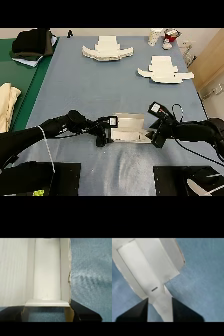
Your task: Fold the box.
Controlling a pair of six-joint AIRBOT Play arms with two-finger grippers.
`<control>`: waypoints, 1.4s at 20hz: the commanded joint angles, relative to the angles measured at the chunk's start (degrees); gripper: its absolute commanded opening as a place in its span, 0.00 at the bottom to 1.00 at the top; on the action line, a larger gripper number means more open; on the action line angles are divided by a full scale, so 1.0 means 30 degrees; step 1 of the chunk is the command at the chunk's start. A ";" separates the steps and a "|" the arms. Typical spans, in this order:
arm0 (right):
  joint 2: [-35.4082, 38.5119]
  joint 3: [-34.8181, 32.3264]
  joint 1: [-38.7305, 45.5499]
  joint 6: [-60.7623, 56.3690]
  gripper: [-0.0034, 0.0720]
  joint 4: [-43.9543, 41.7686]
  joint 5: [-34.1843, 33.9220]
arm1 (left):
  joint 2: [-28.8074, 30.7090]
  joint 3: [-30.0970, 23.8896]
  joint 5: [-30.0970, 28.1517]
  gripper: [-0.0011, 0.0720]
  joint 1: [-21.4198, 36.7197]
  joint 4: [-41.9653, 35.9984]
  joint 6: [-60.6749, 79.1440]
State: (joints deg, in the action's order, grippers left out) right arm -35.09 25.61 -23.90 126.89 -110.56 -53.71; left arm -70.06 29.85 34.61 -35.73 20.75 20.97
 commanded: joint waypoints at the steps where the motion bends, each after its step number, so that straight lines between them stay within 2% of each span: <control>1: 0.0357 0.0503 -0.0058 -0.7351 0.23 -0.3636 -0.1676 | -0.0015 0.0015 -0.0007 0.68 0.0000 0.0007 0.0015; 2: -0.0087 0.0503 -0.0182 -0.8160 0.14 -0.4947 -0.1377 | -0.0015 0.0015 -0.0007 0.68 0.0000 0.0015 0.0007; 6: -0.2157 0.0831 -0.1413 -1.0185 0.14 -0.7395 0.0925 | -0.0007 0.0015 0.0000 0.68 0.0000 0.0007 0.0015; 12: -0.6324 0.4233 -0.1275 -1.0309 0.14 -0.6441 0.2550 | -0.0015 0.0015 -0.0015 0.68 0.0000 0.0007 0.0007; 18: -1.0907 0.4816 -0.1151 -1.0302 0.14 -0.6375 0.2601 | -0.0007 0.0015 -0.0007 0.68 0.0000 0.0007 0.0007; 28: -1.1373 0.4823 -0.1151 -0.9967 0.14 -0.6222 0.3104 | -0.0015 0.0007 -0.0007 0.68 0.0000 0.0007 0.0007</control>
State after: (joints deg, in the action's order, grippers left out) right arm -69.10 40.01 -27.33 96.42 -129.36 -44.73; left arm -70.06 29.85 34.63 -35.73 20.75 20.99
